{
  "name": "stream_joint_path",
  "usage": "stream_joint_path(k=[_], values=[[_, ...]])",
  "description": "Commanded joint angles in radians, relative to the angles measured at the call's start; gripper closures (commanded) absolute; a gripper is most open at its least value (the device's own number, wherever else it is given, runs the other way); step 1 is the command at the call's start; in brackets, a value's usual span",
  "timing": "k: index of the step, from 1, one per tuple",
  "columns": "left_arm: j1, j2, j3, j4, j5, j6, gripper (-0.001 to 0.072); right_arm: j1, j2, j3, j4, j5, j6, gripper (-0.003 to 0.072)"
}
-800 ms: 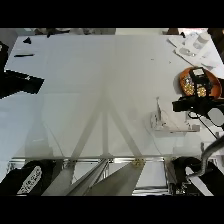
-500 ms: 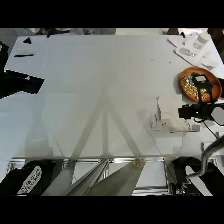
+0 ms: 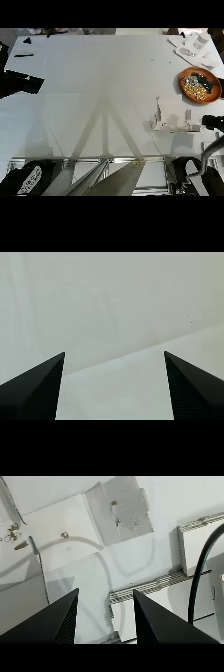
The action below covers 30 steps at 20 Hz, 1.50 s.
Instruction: Fold the box and place the chain.
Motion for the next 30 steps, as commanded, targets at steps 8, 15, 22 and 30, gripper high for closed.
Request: stream_joint_path(k=[8,15,22,30], values=[[0.0,0.001,0.0,0.0,0.0,0.0,0.0016,-0.077,-0.18,0.071,-0.084,-0.048,-0.043,0.0303],[0.0,0.001,0.0,0.0,0.0,0.0,0.0016,-0.185,-0.373,0.28,0.028,-0.053,-0.052,0.0304],[0.0,0.0,0.0,0.0,0.0,0.0,0.0016,-0.506,-0.554,0.3,0.471,0.041,-0.377,0.0329],[0.0,0.001,0.0,0.0,0.0,0.0,0.0016,-0.523,-0.68,0.3,0.618,0.049,-0.473,0.0351]])
